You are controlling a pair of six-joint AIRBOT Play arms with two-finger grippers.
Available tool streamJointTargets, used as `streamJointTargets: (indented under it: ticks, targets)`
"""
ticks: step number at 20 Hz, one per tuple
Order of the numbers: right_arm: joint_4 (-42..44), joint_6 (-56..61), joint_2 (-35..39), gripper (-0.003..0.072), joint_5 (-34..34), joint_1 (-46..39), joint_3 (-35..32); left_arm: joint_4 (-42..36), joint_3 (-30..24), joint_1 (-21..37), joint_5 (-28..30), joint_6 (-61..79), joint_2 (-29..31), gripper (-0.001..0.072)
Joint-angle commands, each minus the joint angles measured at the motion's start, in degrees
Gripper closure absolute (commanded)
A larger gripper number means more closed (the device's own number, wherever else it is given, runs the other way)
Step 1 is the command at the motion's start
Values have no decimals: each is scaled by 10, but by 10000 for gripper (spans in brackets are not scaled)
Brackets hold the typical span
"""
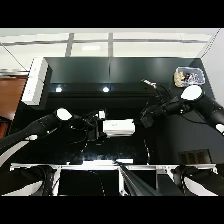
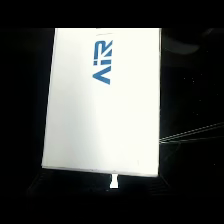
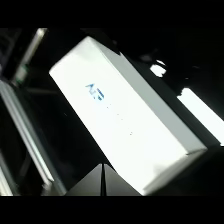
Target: Fold the box and place the chain.
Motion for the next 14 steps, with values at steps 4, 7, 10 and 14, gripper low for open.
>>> streamJointTargets:
  ticks: [4,7,10,14]
  targets:
    - [182,47,-57,667,-77,41,-57,0,0,0,0,0,0,362]
    - [179,47,-91,667,-80,58,-57,0,0,0,0,0,0,362]
    - [160,56,-108,667,-98,59,-57,0,0,0,0,0,0,362]
    - [124,74,-127,666,-109,60,-57,0,0,0,0,0,0,362]
